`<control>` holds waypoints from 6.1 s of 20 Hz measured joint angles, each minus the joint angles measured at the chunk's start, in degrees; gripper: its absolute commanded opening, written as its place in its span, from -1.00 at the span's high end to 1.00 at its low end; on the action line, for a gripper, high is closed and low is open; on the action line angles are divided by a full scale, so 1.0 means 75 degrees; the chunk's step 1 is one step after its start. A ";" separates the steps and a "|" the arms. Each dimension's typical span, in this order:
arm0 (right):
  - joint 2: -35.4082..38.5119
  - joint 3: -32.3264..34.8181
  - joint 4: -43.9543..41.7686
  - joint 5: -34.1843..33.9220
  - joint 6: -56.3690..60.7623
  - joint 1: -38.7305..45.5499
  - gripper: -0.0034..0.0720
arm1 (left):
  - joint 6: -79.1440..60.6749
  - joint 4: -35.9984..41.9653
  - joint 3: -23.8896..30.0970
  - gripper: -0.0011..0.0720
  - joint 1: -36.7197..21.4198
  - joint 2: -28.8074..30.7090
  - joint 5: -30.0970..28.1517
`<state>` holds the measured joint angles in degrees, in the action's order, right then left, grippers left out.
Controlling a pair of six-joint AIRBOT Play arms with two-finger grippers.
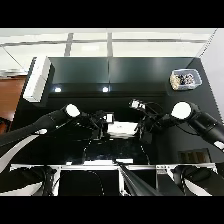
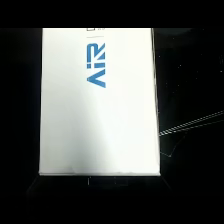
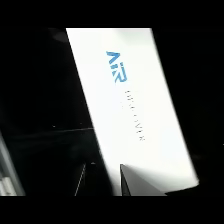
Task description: Fold the box and place the chain.
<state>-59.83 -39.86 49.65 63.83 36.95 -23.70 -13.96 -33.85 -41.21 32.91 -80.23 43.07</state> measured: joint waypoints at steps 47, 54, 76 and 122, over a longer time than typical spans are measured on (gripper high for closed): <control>0.2401 -0.0274 -0.1547 0.1684 0.3561 0.4462 0.87 | 0.4514 -0.1215 -0.2693 -0.98 0.1131 -0.0525 0.0746; 0.2407 -0.0274 -0.1067 0.1734 0.3541 0.4479 0.87 | 0.4829 -0.1311 -0.3028 -0.98 0.1221 -0.1040 0.1466; 0.2407 -0.0274 -0.0979 0.1679 0.3494 0.4479 0.87 | 0.9081 -0.5750 -0.3987 0.03 0.1900 -0.0816 0.2667; 0.2401 -0.0140 -0.1014 0.0175 0.3392 0.4316 0.87 | 1.1931 -0.5047 -0.4025 0.91 -0.7324 0.0991 0.3678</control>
<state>-41.82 -40.91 42.04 65.14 62.39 8.67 75.53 -71.70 -71.40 -22.02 -72.79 70.65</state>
